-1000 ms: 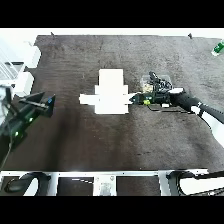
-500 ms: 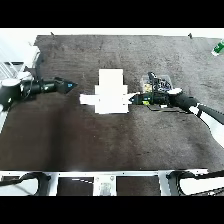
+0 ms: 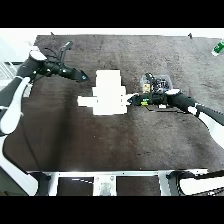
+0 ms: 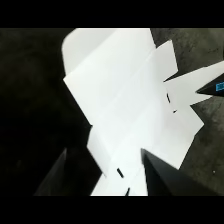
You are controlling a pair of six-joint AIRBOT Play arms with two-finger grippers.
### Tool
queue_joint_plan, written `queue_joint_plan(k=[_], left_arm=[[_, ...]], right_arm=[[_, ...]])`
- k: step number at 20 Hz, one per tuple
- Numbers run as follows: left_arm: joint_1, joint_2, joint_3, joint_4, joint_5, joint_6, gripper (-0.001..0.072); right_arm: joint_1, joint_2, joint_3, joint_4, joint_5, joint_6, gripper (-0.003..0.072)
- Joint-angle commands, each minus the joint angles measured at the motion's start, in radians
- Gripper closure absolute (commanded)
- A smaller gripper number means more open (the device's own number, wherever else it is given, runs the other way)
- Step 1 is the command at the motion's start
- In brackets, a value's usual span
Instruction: Fold the box and place the chain.
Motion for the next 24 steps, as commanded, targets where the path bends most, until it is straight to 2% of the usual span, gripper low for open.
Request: queue_joint_plan(k=[1, 3, 9, 18, 24], left_arm=[[-0.034, -0.130, 0.134, 0.048, -0.024, -0.077, 0.0174], [-0.050, -0.174, 0.163, 0.048, -0.020, -0.092, 0.0174], [-0.068, -0.243, 0.163, -0.015, -0.039, -0.082, 0.0174], [-0.068, -0.264, 0.163, -0.096, -0.128, -0.010, 0.0176], [-0.068, -0.278, 0.163, -0.116, -0.137, -0.003, 0.0185]], right_arm=[[0.002, -0.001, 0.000, 0.000, 0.001, -0.002, 0.0677], [0.002, -0.001, 0.000, -0.001, 0.001, -0.003, 0.0677], [0.002, -0.001, 0.000, -0.001, -0.004, -0.010, 0.0676], [0.002, -0.001, 0.000, -0.001, -0.003, -0.010, 0.0676], [0.002, -0.001, 0.000, -0.001, -0.003, -0.010, 0.0676]])
